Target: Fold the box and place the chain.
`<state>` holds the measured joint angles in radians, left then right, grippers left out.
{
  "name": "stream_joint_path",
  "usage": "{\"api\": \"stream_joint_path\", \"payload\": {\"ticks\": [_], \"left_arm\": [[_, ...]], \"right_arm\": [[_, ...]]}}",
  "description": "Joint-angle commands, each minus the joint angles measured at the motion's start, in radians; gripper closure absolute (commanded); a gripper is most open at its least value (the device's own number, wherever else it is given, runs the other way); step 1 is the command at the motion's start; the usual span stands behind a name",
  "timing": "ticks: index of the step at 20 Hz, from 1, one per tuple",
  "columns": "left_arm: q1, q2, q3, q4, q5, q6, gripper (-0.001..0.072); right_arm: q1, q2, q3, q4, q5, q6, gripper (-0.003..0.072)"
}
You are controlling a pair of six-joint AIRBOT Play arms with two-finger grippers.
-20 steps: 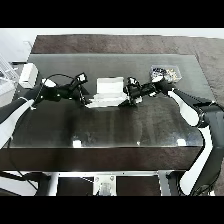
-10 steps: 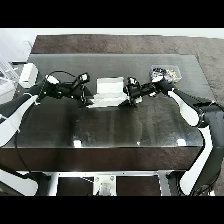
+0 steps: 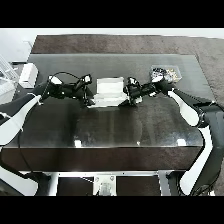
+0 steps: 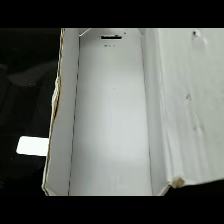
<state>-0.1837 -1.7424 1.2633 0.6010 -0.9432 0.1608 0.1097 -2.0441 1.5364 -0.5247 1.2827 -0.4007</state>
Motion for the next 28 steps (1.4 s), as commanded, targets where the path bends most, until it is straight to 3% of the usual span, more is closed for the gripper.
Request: {"api": "stream_joint_path", "payload": {"ticks": [1, 12, 21, 28], "left_arm": [[-0.003, -0.004, 0.003, 0.003, 0.017, 0.007, 0.0359], [-0.031, -0.005, 0.003, -0.023, 0.023, 0.055, 0.0361], [-0.071, -0.006, 0.008, -0.054, 0.097, 0.114, 0.0361], [-0.071, -0.083, 0.112, -0.079, -0.003, 0.108, 0.0359]], "right_arm": [[0.000, 0.000, 0.000, 0.000, 0.000, 0.000, 0.0107], [0.000, 0.000, 0.000, 0.000, 0.000, 0.000, 0.0107], [0.000, 0.000, 0.000, 0.000, 0.000, 0.000, 0.0107], [0.000, 0.000, 0.000, 0.000, 0.000, 0.000, 0.0108]]}}
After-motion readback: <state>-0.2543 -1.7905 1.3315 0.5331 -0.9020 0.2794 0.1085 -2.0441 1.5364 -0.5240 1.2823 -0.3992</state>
